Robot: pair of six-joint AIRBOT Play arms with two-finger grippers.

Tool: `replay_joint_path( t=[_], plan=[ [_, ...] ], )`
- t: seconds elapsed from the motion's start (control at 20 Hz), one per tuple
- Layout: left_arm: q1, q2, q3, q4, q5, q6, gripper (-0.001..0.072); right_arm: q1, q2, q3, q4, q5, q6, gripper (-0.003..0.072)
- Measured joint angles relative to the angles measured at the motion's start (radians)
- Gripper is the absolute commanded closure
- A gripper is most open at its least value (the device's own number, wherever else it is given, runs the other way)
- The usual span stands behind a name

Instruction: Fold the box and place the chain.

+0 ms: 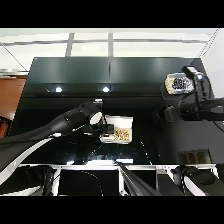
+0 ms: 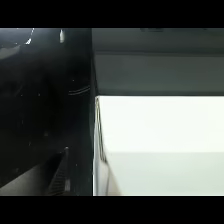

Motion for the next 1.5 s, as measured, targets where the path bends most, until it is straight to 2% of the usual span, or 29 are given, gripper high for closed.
replay_joint_path(
  t=[0.25, 0.35, 0.45, 0.5, 0.55, 0.6, 0.65, 0.75, 0.9, 1.05, 1.3, 1.5],
  plan=[
    [0.039, 0.137, 0.035, 0.074, -0.067, 0.168, 0.0221, -0.045, 0.018, 0.001, -0.025, 0.016, 0.006, 0.0182],
    [0.091, 0.218, 0.032, 0.106, -0.13, 0.292, 0.0221, -0.05, 0.019, 0.001, -0.042, 0.006, 0.019, 0.0182],
    [0.166, 0.302, 0.002, 0.115, -0.151, 0.406, 0.022, -0.053, 0.02, 0.001, -0.052, -0.005, 0.034, 0.0182],
    [0.212, 0.343, -0.027, 0.11, -0.141, 0.451, 0.0194, -0.054, 0.021, 0.001, -0.06, -0.012, 0.04, 0.0182],
    [0.259, 0.382, -0.067, 0.079, -0.122, 0.494, 0.0148, -0.055, 0.021, 0.001, -0.062, -0.017, 0.049, 0.0182],
    [0.308, 0.417, -0.121, 0.026, -0.088, 0.547, 0.0024, -0.055, 0.021, 0.001, -0.064, -0.021, 0.056, 0.0182],
    [0.351, 0.445, -0.184, -0.068, -0.056, 0.618, -0.0005, -0.055, 0.021, 0.001, -0.068, -0.024, 0.068, 0.0182],
    [0.414, 0.473, -0.309, -0.264, 0.005, 0.825, -0.0005, -0.056, 0.021, 0.001, -0.069, -0.028, 0.088, 0.0182],
    [0.449, 0.479, -0.445, -0.464, 0.074, 1.207, -0.0005, -0.056, 0.021, 0.001, -0.072, -0.031, 0.117, 0.0182],
    [0.449, 0.467, -0.51, -0.533, 0.156, 1.606, -0.0005, -0.056, 0.021, 0.001, -0.073, -0.032, 0.134, 0.0182],
    [0.434, 0.403, -0.533, -0.638, 0.247, 2.156, -0.0004, -0.056, 0.021, 0.001, -0.074, -0.034, 0.162, 0.0182],
    [0.428, 0.319, -0.53, -0.759, 0.274, 2.38, -0.0004, -0.056, 0.02, 0.0, -0.075, -0.042, 0.174, 0.0182]
  ],
)
